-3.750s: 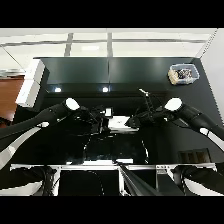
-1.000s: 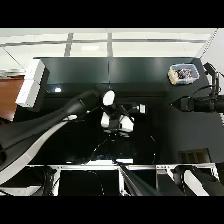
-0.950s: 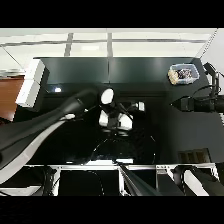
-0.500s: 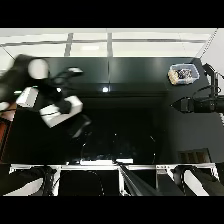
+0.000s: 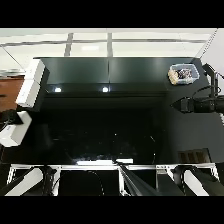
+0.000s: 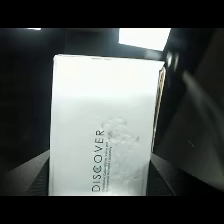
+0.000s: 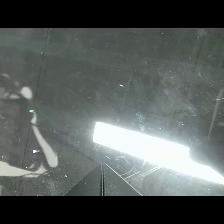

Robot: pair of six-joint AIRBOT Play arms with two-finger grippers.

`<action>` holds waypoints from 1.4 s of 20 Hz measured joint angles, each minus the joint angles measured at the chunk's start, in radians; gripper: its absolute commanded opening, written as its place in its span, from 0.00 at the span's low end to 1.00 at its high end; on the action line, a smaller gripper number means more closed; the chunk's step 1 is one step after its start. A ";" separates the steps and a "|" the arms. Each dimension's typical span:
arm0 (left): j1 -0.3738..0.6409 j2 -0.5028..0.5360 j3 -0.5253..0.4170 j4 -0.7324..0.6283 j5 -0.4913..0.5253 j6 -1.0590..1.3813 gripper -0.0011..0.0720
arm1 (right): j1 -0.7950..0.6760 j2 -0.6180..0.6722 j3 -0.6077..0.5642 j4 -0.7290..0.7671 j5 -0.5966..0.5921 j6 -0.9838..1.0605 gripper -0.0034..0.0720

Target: Fold the box and place the chain.

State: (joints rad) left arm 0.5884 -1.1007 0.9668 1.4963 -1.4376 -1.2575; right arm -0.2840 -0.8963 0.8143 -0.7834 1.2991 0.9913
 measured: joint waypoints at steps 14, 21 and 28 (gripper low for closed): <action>0.028 -0.196 0.000 -0.145 0.393 0.319 1.00 | 0.000 0.000 0.000 0.001 -0.026 0.069 0.08; -0.022 -0.195 0.228 -0.104 0.354 0.110 0.82 | 0.000 0.000 0.000 0.001 -0.020 0.076 0.08; -0.089 -0.071 0.452 -0.514 0.145 -0.049 0.05 | 0.000 0.000 0.000 0.001 -0.088 0.060 0.08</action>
